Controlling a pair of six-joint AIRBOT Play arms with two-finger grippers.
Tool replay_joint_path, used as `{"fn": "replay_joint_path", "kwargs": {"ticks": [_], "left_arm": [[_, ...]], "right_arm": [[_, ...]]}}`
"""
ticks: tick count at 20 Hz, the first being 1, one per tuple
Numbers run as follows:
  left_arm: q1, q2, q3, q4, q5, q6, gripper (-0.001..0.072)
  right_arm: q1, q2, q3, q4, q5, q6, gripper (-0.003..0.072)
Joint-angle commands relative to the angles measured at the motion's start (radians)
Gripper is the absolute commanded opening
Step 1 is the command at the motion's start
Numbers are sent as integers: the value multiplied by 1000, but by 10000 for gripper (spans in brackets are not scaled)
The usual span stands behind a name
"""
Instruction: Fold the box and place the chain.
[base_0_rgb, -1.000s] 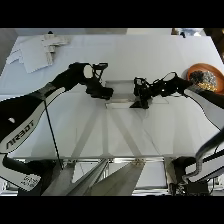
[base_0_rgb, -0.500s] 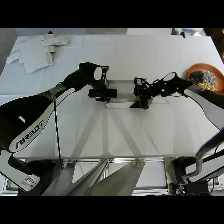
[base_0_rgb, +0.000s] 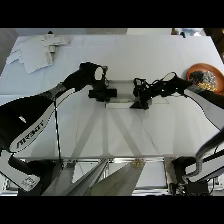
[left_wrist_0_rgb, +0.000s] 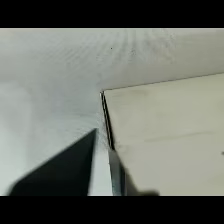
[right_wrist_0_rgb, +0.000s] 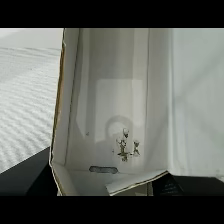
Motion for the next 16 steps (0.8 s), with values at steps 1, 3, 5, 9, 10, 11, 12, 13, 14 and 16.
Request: {"fn": "replay_joint_path", "kwargs": {"ticks": [1, 3, 5, 9, 10, 11, 12, 13, 14, 16], "left_arm": [[0, 9, 1, -8, 8, -4, 405], [0, 23, 1, -14, 1, 22, 406], [3, 51, 1, -29, -20, 110, 417], [35, 130, 1, -57, -107, 259, 418], [55, 155, 1, -60, -133, 309, 418], [80, 181, 0, -64, -151, 338, 418], [111, 211, 0, -80, -161, 372, 418], [145, 240, 0, -121, -167, 421, 418], [187, 270, 0, -192, -168, 494, 418], [278, 316, -15, -381, -137, 704, 416]], "right_arm": [[-1, 1, 1, 3, -1, 7, 433], [-1, 1, 1, 3, -1, 7, 433], [-1, 1, 1, 3, -1, 7, 433], [-1, 1, 1, 3, -1, 7, 433], [-1, 1, 1, 3, -1, 7, 433], [-1, 1, 1, 3, -1, 7, 433], [-1, 1, 1, 3, -1, 7, 433], [-1, 1, 1, 3, -1, 7, 433], [-1, 1, 1, 3, -1, 7, 433], [-1, 1, 1, 3, -1, 7, 433]]}}
